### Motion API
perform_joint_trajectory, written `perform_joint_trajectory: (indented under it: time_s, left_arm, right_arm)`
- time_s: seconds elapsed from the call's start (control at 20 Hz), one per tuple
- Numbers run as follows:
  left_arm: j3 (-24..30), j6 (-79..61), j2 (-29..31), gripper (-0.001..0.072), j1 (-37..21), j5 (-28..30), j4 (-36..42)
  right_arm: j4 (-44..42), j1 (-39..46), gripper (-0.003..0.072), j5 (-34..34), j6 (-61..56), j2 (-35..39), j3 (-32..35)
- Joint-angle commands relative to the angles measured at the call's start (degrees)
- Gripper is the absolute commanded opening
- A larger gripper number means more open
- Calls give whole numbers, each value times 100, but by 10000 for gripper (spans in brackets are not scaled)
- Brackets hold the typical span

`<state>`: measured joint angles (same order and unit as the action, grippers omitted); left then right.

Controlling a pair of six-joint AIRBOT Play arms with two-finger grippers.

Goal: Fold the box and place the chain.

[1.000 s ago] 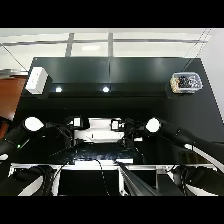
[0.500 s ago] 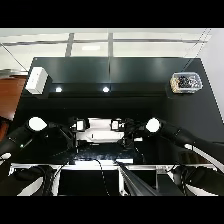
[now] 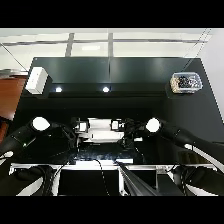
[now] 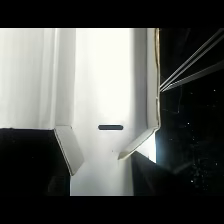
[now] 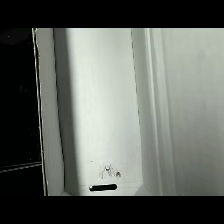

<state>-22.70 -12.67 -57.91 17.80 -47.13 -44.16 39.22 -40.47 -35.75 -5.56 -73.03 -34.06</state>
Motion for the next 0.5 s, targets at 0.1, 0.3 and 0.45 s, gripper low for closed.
perform_joint_trajectory:
  time_s: [0.1, 0.3, 0.45]
  left_arm:
    - [-70, 306, -17, 262, 13, -363, 28]
    - [-70, 302, -20, 261, 15, -535, 162]
    - [-70, 304, -57, 195, 17, -446, 256]
  right_arm:
    - [0, -7, 464, 0, 0, -2, 2]
    - [0, -7, 464, 0, 0, -2, 2]
    - [0, -7, 464, 0, 0, -2, 2]
